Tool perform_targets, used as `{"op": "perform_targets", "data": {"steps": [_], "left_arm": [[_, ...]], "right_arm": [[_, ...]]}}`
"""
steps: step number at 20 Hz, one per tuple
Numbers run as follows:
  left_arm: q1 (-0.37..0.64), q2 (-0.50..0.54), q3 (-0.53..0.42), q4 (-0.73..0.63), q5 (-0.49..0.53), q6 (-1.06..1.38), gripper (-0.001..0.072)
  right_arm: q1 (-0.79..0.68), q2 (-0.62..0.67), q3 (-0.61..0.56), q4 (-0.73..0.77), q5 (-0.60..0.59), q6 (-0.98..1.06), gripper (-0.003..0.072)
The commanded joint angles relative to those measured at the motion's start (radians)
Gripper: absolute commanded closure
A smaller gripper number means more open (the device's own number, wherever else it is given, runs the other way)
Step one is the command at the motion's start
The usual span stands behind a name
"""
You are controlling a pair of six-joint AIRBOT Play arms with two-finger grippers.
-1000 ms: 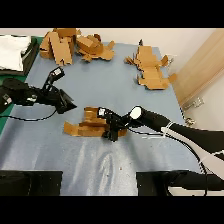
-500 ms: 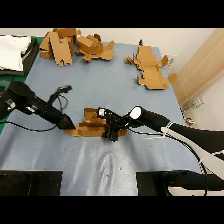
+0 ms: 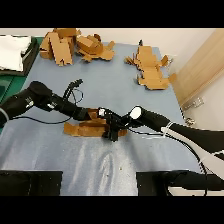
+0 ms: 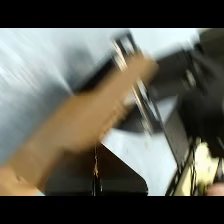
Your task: Fold the box.
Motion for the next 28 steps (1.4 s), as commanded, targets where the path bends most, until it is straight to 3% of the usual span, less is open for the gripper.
{"op": "perform_targets", "data": {"steps": [1, 5, 9, 15, 19, 23, 28], "left_arm": [[-0.005, -0.115, 0.07, -0.016, 0.039, -0.03, 0.0697], [-0.005, -0.237, 0.111, -0.016, 0.024, -0.077, 0.0698], [-0.005, -0.293, 0.111, -0.016, 0.016, -0.105, 0.0697], [-0.003, -0.294, 0.12, -0.017, 0.045, -0.072, 0.0696], [0.035, -0.241, 0.166, -0.019, 0.022, 0.169, 0.0698], [0.167, -0.164, 0.163, 0.037, -0.014, 0.407, 0.0697], [0.423, -0.237, 0.165, -0.065, -0.114, 0.548, 0.0695]], "right_arm": [[0.0, -0.001, -0.001, 0.0, 0.0, 0.0, 0.0179], [0.0, -0.001, -0.001, 0.0, 0.0, 0.0, 0.0178], [0.0, -0.001, -0.001, -0.001, 0.0, 0.0, 0.0179], [0.0, -0.001, -0.001, 0.0, 0.0, 0.0, 0.0179], [0.0, -0.001, -0.001, 0.0, 0.0, 0.0, 0.0179], [0.0, -0.001, -0.001, 0.0, 0.0, 0.0, 0.0179], [0.0, -0.001, -0.001, 0.0, 0.0, 0.0, 0.0179]]}}
